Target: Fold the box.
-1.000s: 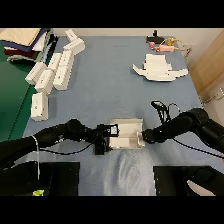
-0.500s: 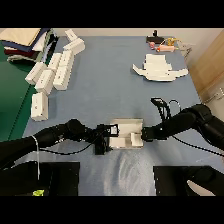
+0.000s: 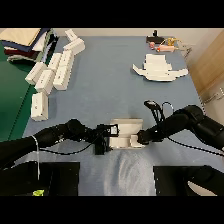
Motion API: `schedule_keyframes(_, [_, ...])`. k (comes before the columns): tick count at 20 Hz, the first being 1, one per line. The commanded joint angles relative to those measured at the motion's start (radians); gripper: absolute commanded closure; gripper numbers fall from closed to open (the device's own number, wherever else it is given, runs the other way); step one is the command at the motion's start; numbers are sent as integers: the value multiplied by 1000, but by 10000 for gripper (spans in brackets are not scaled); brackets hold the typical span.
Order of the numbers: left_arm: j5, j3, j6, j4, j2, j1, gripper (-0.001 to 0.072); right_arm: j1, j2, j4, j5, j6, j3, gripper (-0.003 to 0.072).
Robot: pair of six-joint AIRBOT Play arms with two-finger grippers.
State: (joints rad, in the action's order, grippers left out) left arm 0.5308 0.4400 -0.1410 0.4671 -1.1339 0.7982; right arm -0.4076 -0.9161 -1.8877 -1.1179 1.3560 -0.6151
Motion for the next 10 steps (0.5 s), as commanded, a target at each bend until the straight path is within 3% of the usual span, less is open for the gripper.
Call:
schedule_keyframes(1, [0,0,0,0,0,0,189,-50,-87,51,10,-86,-31,251])
schedule_keyframes(5, [0,0,0,0,0,0,189,-141,-188,162,3,-249,-97,252])
schedule_keyframes(10, [0,0,0,0,0,0,188,-167,-225,126,29,-259,-98,245])
